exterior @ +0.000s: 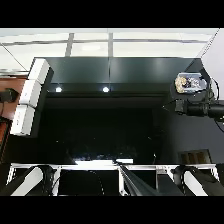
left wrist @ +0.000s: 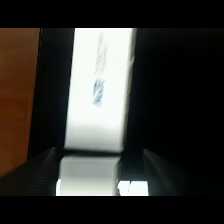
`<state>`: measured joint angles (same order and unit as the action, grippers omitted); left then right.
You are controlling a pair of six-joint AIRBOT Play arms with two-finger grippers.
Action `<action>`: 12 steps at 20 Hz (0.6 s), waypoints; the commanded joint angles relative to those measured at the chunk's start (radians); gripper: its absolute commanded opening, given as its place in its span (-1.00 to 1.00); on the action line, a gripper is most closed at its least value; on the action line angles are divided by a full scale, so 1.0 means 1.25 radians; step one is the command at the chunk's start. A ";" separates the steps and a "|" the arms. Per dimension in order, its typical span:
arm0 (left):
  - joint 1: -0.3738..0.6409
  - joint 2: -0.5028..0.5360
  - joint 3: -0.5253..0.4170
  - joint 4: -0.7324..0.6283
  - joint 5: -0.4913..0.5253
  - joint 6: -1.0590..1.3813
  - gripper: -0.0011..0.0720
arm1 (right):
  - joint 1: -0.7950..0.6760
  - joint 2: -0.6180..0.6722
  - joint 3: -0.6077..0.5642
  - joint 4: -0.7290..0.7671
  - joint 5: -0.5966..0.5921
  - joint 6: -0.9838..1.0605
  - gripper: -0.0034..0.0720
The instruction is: Fold the box and place the chain.
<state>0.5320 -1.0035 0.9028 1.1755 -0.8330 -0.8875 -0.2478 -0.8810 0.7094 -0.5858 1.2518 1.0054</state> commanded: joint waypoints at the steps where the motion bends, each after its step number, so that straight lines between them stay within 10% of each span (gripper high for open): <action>1: -0.080 0.098 0.060 -0.105 -0.090 -0.049 -0.89 | 0.031 0.000 0.001 0.040 -0.030 -0.001 -0.87; 4: -0.217 0.207 -0.017 -0.152 -0.091 -0.051 -0.91 | 0.133 0.000 0.001 -0.035 -0.124 -0.106 -0.87; 8: -0.421 0.370 -0.326 -0.126 0.227 -0.050 -0.90 | 0.295 -0.001 -0.025 -0.398 -0.482 -0.111 -0.87; 12: -0.458 0.395 -0.429 -0.130 0.286 -0.050 -0.89 | 0.242 -0.001 -0.036 -0.409 -0.594 -0.029 -0.87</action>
<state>0.0189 -0.5556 0.4709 1.0153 -0.5873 -0.9493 0.0586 -0.8818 0.6739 -0.9989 0.6621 0.9176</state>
